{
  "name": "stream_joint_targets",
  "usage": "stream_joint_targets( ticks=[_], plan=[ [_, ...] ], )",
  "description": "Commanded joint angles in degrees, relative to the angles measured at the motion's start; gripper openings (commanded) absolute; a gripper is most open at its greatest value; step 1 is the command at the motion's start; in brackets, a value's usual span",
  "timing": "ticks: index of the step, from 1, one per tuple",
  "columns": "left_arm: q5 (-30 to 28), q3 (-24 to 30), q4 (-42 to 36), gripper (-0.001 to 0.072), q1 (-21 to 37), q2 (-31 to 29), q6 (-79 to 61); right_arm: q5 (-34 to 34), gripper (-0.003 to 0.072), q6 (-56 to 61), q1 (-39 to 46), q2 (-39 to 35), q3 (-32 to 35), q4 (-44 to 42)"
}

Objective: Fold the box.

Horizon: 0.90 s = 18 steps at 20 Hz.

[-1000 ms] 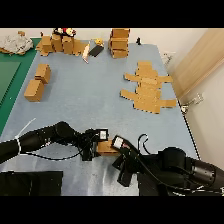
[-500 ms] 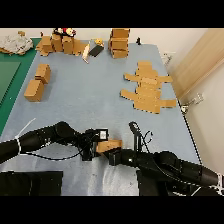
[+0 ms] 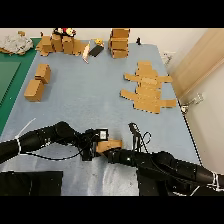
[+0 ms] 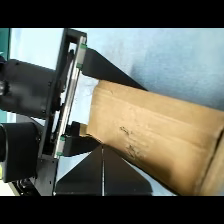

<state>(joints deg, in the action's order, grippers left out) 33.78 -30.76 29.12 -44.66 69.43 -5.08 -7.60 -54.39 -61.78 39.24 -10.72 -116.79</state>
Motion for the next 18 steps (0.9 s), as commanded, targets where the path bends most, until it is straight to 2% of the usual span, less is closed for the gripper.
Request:
stream_joint_targets(
  ticks=[1, 9, 18],
  plan=[
    [0.0, 0.0, 0.0, 0.0470, 0.0, 0.0, 0.0, 0.7, 0.0005, 0.6, 0.0, 0.7, 0.0, 0.0],
    [0.0, 0.0, 0.0, 0.0470, 0.0, 0.0, 0.0, 1.0, 0.0005, 1.0, 0.0, -2.9, 0.0, 0.0],
    [0.0, 0.0, 0.0, 0.0470, 0.0, 0.0, 0.0, 1.4, 0.0005, 2.0, 0.0, 1.0, 0.0, 0.1]
  ],
)
